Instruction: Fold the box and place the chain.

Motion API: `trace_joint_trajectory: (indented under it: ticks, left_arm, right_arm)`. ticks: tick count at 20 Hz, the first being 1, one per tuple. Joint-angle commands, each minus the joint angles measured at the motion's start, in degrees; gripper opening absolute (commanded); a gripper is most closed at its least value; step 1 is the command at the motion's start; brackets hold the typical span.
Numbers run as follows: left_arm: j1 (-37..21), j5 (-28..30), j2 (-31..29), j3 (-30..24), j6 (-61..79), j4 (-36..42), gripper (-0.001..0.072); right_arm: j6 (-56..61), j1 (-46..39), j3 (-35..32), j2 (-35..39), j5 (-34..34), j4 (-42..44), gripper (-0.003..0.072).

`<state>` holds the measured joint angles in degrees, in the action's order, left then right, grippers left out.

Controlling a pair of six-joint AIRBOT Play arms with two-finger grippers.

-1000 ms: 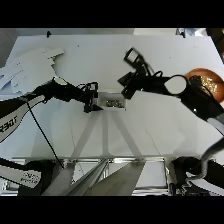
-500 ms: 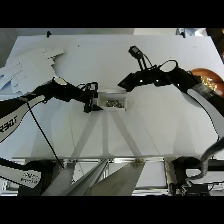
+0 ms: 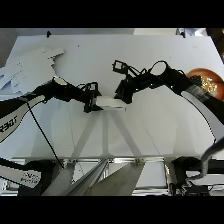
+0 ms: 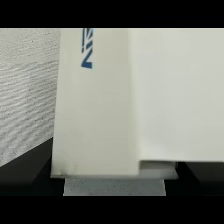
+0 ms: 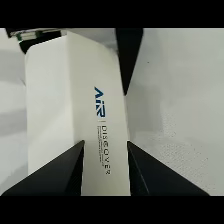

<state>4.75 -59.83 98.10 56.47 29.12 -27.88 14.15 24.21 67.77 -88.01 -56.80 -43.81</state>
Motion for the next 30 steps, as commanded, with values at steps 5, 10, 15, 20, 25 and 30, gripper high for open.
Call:
trace_joint_trajectory:
  ticks: [5, 10, 15, 20, 25, 30]
  left_arm:
    - [-0.02, 0.02, -0.04, 0.04, 0.00, -0.02, 0.0336]
    - [-0.02, 0.02, -0.04, 0.04, 0.00, -0.02, 0.0336]
    - [-0.02, 0.02, -0.04, 0.04, 0.00, -0.02, 0.0336]
    - [-0.02, 0.00, -0.04, 0.04, 0.00, -0.02, 0.0336]
    - [-0.02, 0.02, -0.04, 0.04, 0.00, -0.02, 0.0336]
    - [-0.02, 0.02, -0.04, 0.04, 0.00, -0.02, 0.0336]
  right_arm:
    - [-1.14, 2.91, 0.09, 1.07, -1.68, -5.64, 0.0325]
    - [-1.16, 2.93, 0.07, 3.96, -0.63, -4.33, 0.0325]
    - [-0.90, 2.99, 0.04, 4.07, 0.24, -10.16, 0.0325]
    - [1.46, 2.99, -0.07, 4.07, 5.20, -14.91, 0.0342]
    - [1.44, 4.33, -0.11, 4.07, 5.05, -15.02, 0.0237]
    - [1.53, 6.49, -0.63, 2.49, -0.04, -14.95, 0.0175]
